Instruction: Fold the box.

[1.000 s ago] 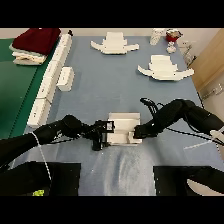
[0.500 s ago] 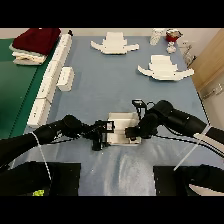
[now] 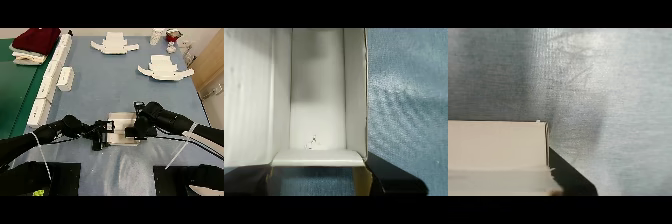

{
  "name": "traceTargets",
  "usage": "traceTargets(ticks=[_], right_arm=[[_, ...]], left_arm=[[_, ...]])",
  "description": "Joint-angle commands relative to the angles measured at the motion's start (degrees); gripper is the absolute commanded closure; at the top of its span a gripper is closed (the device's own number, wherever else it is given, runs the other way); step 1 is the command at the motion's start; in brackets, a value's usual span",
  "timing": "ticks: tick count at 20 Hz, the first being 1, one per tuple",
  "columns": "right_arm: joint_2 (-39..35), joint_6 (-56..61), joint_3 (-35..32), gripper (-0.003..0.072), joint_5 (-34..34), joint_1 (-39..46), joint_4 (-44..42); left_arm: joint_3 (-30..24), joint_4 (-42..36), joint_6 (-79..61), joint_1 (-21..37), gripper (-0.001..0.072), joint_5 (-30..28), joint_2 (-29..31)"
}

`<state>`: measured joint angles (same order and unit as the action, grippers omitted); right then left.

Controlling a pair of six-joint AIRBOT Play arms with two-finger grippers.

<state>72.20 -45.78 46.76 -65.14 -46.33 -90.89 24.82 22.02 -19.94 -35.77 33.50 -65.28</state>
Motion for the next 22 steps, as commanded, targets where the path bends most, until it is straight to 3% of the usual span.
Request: traceTargets(ticks=[1,3,4,5,6,10,15,17,19,22], right_arm=[[0.31,1.9,0.07,0.0685,-0.28,-0.11,0.59],[0.22,2.25,0.09,0.0682,-0.28,-0.11,0.59],[0.22,2.25,0.24,0.0557,-0.5,-0.11,0.59],[0.2,2.25,0.72,0.0368,-1.53,-0.11,0.59],[0.07,2.25,1.38,0.0313,-2.97,-0.11,0.59],[-3.34,1.64,5.35,0.0313,-7.93,-0.04,1.66],[-10.58,1.81,9.42,0.033,-18.97,0.74,10.01],[-11.17,1.16,9.16,0.052,-21.2,4.68,16.24],[-9.84,-3.5,8.24,0.0671,-18.51,11.8,15.63],[-5.22,-14.47,6.14,0.0686,-8.68,24.48,4.33]], left_arm=[[0.07,0.02,-0.13,0.04,0.0277,-0.02,-0.02],[0.07,0.02,-0.13,0.04,0.0277,-0.02,-0.02],[0.07,0.02,-0.13,0.04,0.0277,-0.02,-0.02],[0.07,0.02,-0.13,0.04,0.0278,-0.02,-0.02],[0.07,0.02,-0.13,0.04,0.0277,-0.02,-0.02],[0.07,0.02,-0.13,0.04,0.0277,-0.02,-0.02],[0.07,0.02,-0.11,0.04,0.0277,-0.02,-0.02],[0.07,0.02,-0.13,0.04,0.0277,-0.04,-0.02],[0.07,0.02,-0.11,0.04,0.0277,-0.02,-0.02],[0.07,0.02,-0.13,0.04,0.0277,-0.04,-0.02]])
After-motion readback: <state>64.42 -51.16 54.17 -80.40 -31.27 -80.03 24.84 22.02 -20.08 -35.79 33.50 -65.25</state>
